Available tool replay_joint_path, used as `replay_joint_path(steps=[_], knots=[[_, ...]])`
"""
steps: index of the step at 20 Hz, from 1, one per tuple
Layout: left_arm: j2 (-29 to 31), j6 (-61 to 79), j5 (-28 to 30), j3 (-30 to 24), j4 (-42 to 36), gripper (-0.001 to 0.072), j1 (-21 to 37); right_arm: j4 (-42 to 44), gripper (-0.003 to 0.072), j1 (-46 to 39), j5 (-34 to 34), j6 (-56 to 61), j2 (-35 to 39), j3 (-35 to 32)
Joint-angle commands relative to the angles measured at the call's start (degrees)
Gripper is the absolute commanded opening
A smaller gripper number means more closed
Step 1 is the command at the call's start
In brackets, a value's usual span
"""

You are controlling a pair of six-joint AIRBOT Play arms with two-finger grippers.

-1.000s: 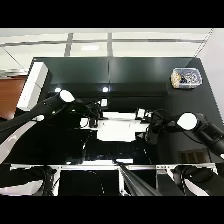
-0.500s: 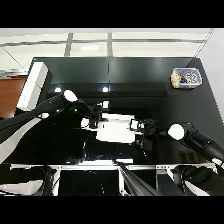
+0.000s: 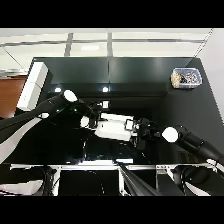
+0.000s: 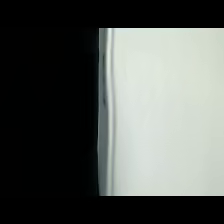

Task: Fold the box and place the chain.

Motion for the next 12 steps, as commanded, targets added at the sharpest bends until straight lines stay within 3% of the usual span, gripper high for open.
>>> replay_joint_path(steps=[1, 7, 12], knots=[[-0.02, -2.23, -0.22, 0.07, -0.26, 0.0028, -0.04, -1.03, 0.063, 0.42, -1.9, -0.22, 0.2, 1.03], [-0.02, -2.27, -0.24, 0.07, -0.26, 0.0028, -0.04, -14.12, 0.063, 0.35, -0.22, -0.17, 3.26, 3.48], [0.02, -3.37, -0.24, 0.07, -0.46, 0.0028, -0.11, -12.13, 0.063, -5.03, 2.58, -0.02, 3.23, 3.48]])
